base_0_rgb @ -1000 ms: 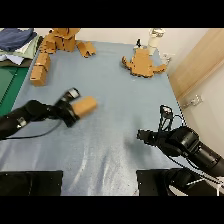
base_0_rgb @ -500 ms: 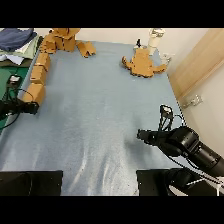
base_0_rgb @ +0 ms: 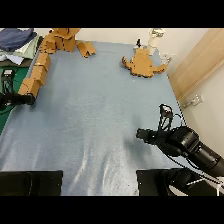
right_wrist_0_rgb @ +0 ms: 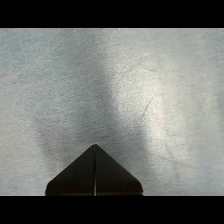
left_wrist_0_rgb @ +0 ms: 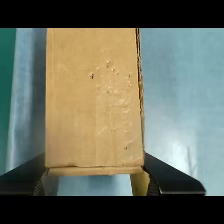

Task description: Fold the box.

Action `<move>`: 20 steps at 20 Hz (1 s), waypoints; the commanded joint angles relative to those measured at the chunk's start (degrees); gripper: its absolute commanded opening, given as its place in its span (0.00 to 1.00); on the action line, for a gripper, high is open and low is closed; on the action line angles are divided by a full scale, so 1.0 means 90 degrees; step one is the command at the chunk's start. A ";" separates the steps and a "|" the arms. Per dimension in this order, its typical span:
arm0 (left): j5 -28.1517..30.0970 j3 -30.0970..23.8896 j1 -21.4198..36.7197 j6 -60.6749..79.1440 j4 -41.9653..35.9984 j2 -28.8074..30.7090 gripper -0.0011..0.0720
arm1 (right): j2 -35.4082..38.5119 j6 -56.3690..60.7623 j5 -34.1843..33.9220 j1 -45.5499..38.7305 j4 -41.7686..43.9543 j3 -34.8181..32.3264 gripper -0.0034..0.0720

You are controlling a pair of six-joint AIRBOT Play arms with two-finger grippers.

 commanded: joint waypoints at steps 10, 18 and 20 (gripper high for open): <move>0.0131 0.1375 -0.0457 0.0005 -0.0041 -0.1350 0.47 | -0.0002 0.0005 0.0061 -0.0005 0.0022 0.0005 0.05; -0.0027 0.1375 -0.0423 -0.0010 0.0170 -0.1362 0.98 | 0.0000 0.0049 0.0061 -0.0005 0.0024 0.0005 0.05; -0.0425 0.1375 -0.0340 -0.0058 0.0172 -0.1294 0.98 | 0.0000 0.0046 0.0058 -0.0005 0.0027 0.0005 0.05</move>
